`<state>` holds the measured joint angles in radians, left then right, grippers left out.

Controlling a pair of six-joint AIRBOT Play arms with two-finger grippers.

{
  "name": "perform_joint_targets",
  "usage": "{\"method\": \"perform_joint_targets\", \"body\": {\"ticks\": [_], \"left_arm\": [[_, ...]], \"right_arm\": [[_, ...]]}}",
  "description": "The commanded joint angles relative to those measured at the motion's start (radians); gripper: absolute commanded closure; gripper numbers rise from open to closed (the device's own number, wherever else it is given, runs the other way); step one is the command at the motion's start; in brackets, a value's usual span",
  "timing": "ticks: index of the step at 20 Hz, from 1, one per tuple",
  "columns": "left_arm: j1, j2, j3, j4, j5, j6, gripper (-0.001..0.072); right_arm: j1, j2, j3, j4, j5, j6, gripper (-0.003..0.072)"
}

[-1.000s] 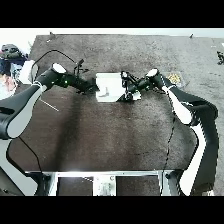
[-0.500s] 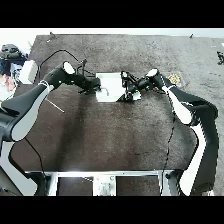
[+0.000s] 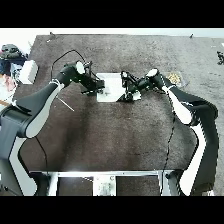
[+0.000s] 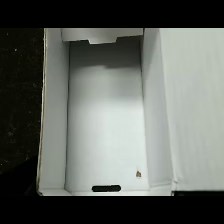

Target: Fold the box and place the chain.

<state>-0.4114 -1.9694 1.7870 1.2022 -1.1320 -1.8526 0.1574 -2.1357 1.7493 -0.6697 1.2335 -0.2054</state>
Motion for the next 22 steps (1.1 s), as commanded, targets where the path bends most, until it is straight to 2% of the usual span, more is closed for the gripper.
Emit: {"method": "perform_joint_targets", "body": {"ticks": [1,4,10,11,12,18,19,20,22], "left_arm": [[-0.038,-0.045,0.087,0.136,-0.101,-0.115,0.0356],[-0.06,-0.061,0.112,0.224,-0.135,-0.179,0.0357],[-0.086,-0.062,0.113,0.338,-0.124,-0.221,0.0369],[-0.092,-0.062,0.114,0.361,-0.123,-0.235,0.0459],[-0.097,-0.062,0.116,0.382,-0.123,-0.252,0.0485],[-0.102,-0.063,0.124,0.393,-0.089,-0.295,0.0487],[-0.102,-0.063,0.124,0.393,-0.087,-0.295,0.0503],[-0.102,-0.063,0.124,0.394,-0.09,-0.295,0.0607],[-0.102,-0.067,0.124,0.391,-0.09,-0.295,0.0616]], "right_arm": [[0.0,-0.001,0.0,0.0,0.0,0.0,0.0155],[0.0,-0.001,0.0,0.0,0.001,0.0,0.0154],[0.001,-0.001,0.0,0.0,0.0,0.0,0.0154],[0.001,-0.001,0.0,0.0,0.0,0.0,0.0154],[0.001,-0.001,0.0,0.0,0.0,0.0,0.0154],[0.001,-0.001,0.0,0.0,0.0,0.0,0.0154],[0.001,-0.001,0.0,0.0,0.0,0.0,0.0154],[0.001,-0.001,0.0,0.0,0.0,0.0,0.0154],[0.001,-0.001,0.0,0.0,0.0,0.0,0.0154]]}}
